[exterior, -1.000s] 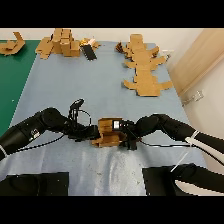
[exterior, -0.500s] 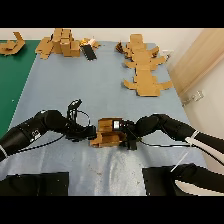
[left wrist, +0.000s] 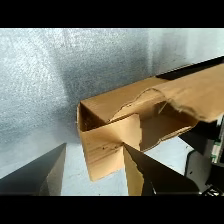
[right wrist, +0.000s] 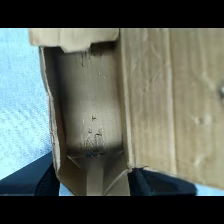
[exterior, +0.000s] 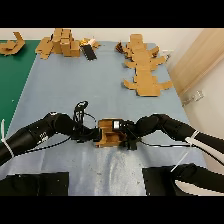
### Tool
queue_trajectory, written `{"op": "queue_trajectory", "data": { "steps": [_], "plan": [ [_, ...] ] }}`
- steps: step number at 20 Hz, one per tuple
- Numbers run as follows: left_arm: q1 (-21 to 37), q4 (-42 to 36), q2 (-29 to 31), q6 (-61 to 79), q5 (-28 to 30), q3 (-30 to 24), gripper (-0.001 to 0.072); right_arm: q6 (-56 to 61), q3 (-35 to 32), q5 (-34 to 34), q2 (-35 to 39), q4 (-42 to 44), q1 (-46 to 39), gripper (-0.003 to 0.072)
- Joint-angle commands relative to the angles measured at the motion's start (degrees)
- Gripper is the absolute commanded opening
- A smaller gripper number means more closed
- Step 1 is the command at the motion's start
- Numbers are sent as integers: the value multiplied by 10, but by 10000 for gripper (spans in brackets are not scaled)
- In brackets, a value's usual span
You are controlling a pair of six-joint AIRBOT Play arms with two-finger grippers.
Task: Fold the box.
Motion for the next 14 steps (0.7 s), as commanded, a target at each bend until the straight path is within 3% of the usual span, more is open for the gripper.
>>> {"op": "queue_trajectory", "data": {
  "steps": [1, 5, 14],
  "plan": [
    [-9, 15, -13, -7, -6, 22, 550, 0, 0, 0, 0, 0, 0, 502],
    [-38, 115, -47, -86, -43, 59, 550, 0, 0, 0, 0, 0, 0, 502],
    [-86, 153, -125, -137, -60, 109, 549, 0, 0, 0, 0, 0, 0, 502]
  ]
}}
